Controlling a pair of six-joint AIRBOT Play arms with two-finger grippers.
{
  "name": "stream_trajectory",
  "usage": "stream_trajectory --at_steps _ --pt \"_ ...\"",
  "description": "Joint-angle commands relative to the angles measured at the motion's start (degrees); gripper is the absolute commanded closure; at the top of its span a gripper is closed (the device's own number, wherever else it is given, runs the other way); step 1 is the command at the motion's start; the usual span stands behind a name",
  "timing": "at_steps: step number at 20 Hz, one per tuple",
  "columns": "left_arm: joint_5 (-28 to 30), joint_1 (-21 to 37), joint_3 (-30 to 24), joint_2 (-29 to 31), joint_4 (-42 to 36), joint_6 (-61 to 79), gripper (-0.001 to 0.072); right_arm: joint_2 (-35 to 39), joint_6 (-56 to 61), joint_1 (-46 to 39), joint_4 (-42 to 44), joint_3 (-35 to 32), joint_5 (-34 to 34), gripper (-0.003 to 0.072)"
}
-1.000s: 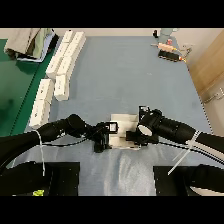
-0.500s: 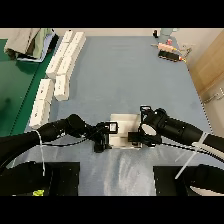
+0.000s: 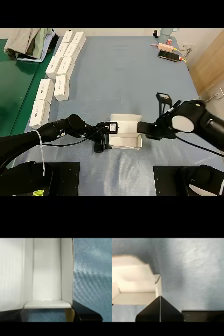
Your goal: Fold the box.
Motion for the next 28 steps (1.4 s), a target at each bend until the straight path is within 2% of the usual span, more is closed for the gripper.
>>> stream_trajectory --at_steps 1,4,7,9,10,14,17,19,22,24,28 --pt "-0.02 0.0 0.04 -0.02 0.02 0.0 0.0198 1.07 -13.03 -11.82 2.84 0.17 2.25 0.0684" --pt "0.0 0.0 0.04 -0.02 0.04 0.0 0.0198 -5.6 -32.04 -27.19 17.38 0.17 -0.5 0.0684" --pt "0.0 0.0 0.04 -0.02 0.02 0.0 0.0198 -17.14 -52.06 -41.33 41.94 0.26 -0.15 0.0684" --pt "-0.02 0.0 0.04 -0.02 0.02 0.0 0.0198 -25.0 -61.07 -46.99 55.41 0.7 2.12 0.0683" --pt "-0.02 0.0 0.04 -0.02 0.02 0.0 0.0198 -28.52 -62.84 -48.04 57.7 1.57 2.99 0.0683" --pt "0.0 0.0 0.04 -0.02 0.02 0.0 0.0198 -37.4 -65.2 -45.4 58.53 5.22 5.88 0.0683" --pt "-0.02 0.0 0.04 -0.02 0.02 0.0 0.0199 -40.11 -67.23 -41.24 58.49 6.12 8.98 0.0683" --pt "-0.02 0.0 0.04 -0.02 0.02 0.0 0.0198 -39.98 -70.64 -38.18 58.34 6.19 10.71 0.0683" --pt "0.0 0.0 0.04 -0.02 0.02 0.0 0.0198 -39.98 -76.35 -33.77 58.4 6.97 18.12 0.0683" --pt "-0.02 0.02 0.04 -0.02 0.02 0.0 0.0199 -39.1 -78.47 -31.34 58.16 7.06 20.72 0.0683" --pt "0.0 0.0 0.04 -0.02 0.02 0.0 0.0198 -34.27 -80.32 -26.14 54.18 7.02 18.4 0.0683"
